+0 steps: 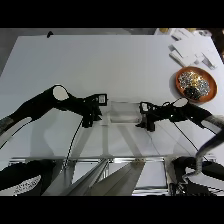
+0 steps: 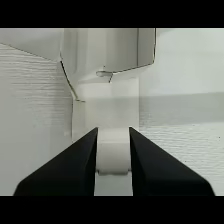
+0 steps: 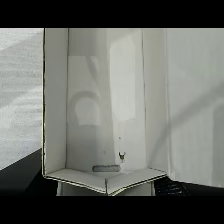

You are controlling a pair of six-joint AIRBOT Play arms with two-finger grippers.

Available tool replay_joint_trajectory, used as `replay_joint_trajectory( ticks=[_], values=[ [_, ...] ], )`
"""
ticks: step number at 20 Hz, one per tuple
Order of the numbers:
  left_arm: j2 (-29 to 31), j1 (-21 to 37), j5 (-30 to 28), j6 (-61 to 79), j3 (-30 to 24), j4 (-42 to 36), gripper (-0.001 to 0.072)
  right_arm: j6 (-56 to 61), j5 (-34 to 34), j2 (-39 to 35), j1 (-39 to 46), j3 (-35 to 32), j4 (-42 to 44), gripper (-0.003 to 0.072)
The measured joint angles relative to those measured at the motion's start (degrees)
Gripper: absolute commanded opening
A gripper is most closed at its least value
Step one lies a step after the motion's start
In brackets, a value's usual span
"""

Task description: Fold the box and place the chain.

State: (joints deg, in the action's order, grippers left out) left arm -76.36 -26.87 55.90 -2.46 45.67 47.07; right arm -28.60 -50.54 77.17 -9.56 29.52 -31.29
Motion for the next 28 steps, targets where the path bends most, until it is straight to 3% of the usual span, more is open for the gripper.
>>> replay_joint_trajectory(
  ticks=[1,2,16,18,19,28],
  values=[
    [-0.5,0.0,-0.7,1.6,-0.2,-0.3,0.0338,0.0,0.0,0.0,0.0,0.0,0.0,0.0297],
    [-0.9,0.1,-1.5,3.4,-0.3,-0.5,0.0350,0.0,0.0,0.0,0.0,0.0,0.0,0.0297],
    [-3.8,-4.7,-9.0,18.2,-0.7,-3.8,0.0344,0.0,0.0,0.0,0.0,0.0,0.0,0.0297],
    [-4.2,-5.4,-9.9,18.6,-0.7,-4.7,0.0302,0.0,0.0,0.0,0.0,0.0,0.0,0.0297],
    [-4.3,-5.7,-10.0,18.6,-0.7,-5.1,0.0242,0.0,0.0,0.0,0.0,0.0,0.0,0.0297],
    [-4.8,-8.2,-13.7,18.9,-0.7,-10.5,0.0163,0.0,0.0,0.0,0.0,0.0,0.0,0.0297]
  ],
)
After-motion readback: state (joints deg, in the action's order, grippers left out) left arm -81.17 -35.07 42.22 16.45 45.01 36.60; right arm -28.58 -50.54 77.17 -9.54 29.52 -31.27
